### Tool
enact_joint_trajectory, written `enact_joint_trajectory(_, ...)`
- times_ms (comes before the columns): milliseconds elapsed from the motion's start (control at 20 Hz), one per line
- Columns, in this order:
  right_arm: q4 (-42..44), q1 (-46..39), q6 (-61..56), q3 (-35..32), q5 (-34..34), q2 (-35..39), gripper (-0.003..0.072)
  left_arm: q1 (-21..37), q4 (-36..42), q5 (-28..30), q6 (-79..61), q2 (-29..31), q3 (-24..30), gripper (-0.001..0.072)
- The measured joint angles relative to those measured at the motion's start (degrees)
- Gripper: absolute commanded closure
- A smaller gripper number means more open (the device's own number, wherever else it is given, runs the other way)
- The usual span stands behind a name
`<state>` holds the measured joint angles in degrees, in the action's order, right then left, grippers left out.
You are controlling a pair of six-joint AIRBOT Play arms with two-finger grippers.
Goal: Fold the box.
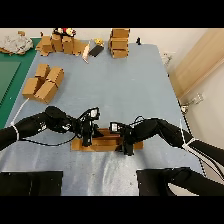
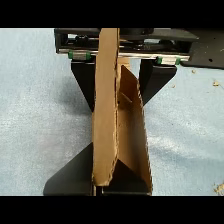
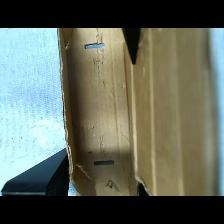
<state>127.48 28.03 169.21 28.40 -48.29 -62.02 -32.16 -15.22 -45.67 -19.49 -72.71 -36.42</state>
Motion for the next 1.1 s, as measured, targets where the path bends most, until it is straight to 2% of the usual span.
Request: enact_joint_trajectory(1100, -0.83, 0.00, -0.07, 0.00, -0.22, 0.00, 0.0246, 0.24, 1.64, 0.15, 2.80, -0.04, 0.00, 0.0698)
